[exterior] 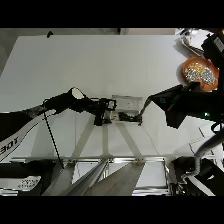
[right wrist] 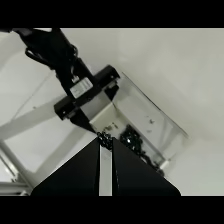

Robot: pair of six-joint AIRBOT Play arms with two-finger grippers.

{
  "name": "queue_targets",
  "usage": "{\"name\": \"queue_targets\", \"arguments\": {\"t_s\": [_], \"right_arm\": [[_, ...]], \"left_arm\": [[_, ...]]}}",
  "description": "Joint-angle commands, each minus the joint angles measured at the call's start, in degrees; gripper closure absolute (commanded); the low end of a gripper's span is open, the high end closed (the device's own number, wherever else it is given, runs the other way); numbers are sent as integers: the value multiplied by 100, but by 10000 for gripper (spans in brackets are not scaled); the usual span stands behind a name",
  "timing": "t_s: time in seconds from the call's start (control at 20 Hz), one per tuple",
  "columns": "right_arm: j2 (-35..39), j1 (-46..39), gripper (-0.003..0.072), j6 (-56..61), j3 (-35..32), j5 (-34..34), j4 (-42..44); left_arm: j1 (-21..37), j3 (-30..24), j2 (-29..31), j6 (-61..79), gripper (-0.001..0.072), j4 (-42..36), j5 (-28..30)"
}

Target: Fold the box and place the chain.

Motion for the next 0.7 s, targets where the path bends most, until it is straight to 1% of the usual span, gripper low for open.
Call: {"name": "queue_targets", "arguments": {"t_s": [0.0,0.15,0.35,0.65], "right_arm": [[-245,284,673,83,2,-219,7],[-667,498,673,79,2,-219,-11],[-1464,730,673,85,0,-223,-553],[-2494,730,673,90,-13,-535,-601]], "left_arm": [[4,4,4,0,434,0,2],[4,4,4,0,434,0,4],[4,4,4,2,434,0,2],[4,4,4,2,434,0,2]]}}
